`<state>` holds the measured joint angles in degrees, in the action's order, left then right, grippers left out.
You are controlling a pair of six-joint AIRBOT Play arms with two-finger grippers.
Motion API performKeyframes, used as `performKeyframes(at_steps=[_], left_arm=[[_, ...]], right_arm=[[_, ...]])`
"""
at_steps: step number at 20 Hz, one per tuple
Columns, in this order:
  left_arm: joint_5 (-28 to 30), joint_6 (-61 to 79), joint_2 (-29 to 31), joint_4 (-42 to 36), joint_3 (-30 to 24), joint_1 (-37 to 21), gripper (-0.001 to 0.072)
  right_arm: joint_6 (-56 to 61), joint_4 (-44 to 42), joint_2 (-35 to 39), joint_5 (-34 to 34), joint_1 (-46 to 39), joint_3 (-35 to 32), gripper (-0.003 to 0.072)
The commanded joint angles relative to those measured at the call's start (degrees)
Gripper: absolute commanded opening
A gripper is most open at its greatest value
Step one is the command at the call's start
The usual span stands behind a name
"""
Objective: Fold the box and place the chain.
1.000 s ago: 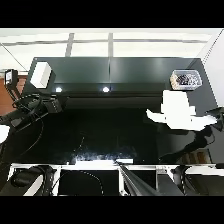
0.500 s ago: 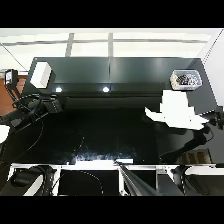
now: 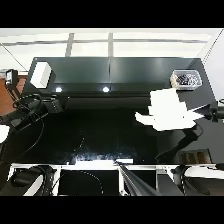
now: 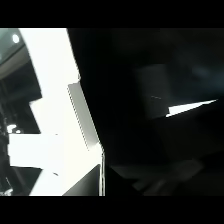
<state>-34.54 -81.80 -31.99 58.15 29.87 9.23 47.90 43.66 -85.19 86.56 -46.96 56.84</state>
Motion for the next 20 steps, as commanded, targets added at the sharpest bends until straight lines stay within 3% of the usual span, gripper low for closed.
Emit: performKeyframes(at_steps=[1,5,8,11,14,17,20], left_arm=[[-0.4,0.4,-0.1,-0.6,0.0,0.1,0.0707],[-0.7,0.4,-1.9,-2.8,-0.1,1.1,0.0706],[-0.7,0.3,-5.3,-3.8,0.0,5.9,0.0706],[-0.2,0.2,-8.3,-11.6,0.0,8.3,0.0706],[-1.8,0.1,-10.8,-12.7,0.0,8.2,0.0705],[-6.8,0.3,-15.0,-13.9,0.0,8.2,0.0705],[-6.6,0.8,-20.0,-15.0,0.0,6.0,0.0705]], right_arm=[[-0.3,-7.2,7.7,-3.7,4.7,-4.5,0.0037],[0.2,-16.7,20.1,-16.2,15.3,-16.7,0.0037],[0.2,-19.6,27.1,-26.3,28.1,-24.6,0.0038],[0.2,-18.0,29.5,-29.4,38.0,-27.9,0.0038],[-2.3,-14.4,31.8,-30.9,44.3,-30.3,0.0038],[-7.8,-16.5,35.1,-36.0,48.9,-34.4,0.0037],[-10.4,-17.8,35.8,-40.0,53.2,-37.9,0.0037]])
